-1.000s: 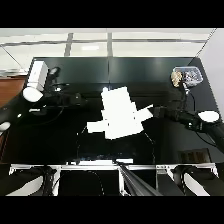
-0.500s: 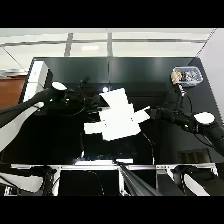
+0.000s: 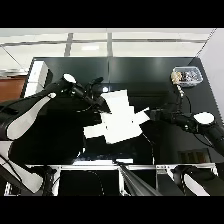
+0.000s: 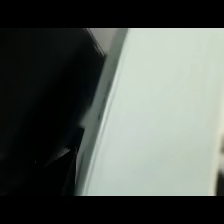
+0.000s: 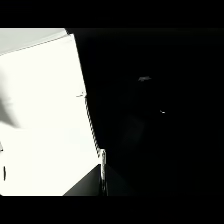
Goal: Fold the box and place the chain.
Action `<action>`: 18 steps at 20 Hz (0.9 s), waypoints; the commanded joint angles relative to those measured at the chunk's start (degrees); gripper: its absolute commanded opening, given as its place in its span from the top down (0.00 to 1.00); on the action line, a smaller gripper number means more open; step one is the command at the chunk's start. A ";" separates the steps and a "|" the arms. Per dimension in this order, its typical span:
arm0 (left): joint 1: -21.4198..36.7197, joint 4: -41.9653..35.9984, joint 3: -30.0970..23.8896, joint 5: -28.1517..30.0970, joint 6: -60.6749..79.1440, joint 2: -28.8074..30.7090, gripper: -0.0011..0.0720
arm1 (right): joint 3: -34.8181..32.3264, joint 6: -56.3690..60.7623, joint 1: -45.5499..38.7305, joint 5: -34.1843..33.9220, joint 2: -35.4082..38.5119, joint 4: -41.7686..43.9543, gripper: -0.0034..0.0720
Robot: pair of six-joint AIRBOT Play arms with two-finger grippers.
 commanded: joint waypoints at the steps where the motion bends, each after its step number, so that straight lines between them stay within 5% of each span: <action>1: -0.07 2.67 2.03 -5.29 4.22 -1.01 0.69 | 0.00 -0.02 0.04 -0.15 0.04 -0.79 0.94; 3: -0.07 3.89 2.05 -4.72 4.59 -1.01 0.95 | 0.00 -0.04 0.04 -0.46 0.04 -0.87 0.93; 4: -0.07 3.87 2.08 -4.66 5.09 -1.01 0.95 | 0.00 -0.07 0.02 -0.59 0.04 -0.94 0.77; 5: -0.07 3.91 2.08 -4.66 5.53 -0.98 0.96 | 0.17 -0.04 -0.17 -0.59 0.07 -2.01 0.37; 6: -0.04 4.00 2.08 -4.81 5.51 -0.96 0.96 | 1.11 -0.04 -0.87 0.63 0.20 -5.62 0.09; 10: -0.90 9.90 1.86 -7.78 7.37 3.17 0.96 | 12.63 -0.07 -8.09 18.21 2.38 -32.81 0.09; 12: -3.13 11.34 -0.66 -4.70 13.57 9.14 0.96 | 17.94 -0.07 -10.75 25.64 3.39 -42.10 0.09; 17: -8.48 13.05 -18.05 32.02 28.02 28.04 0.96 | 19.34 -0.04 -11.87 27.58 3.74 -45.48 0.09; 18: -9.18 15.76 -19.41 34.77 33.44 28.65 0.96 | 19.32 -0.02 -11.85 27.43 3.72 -45.11 0.09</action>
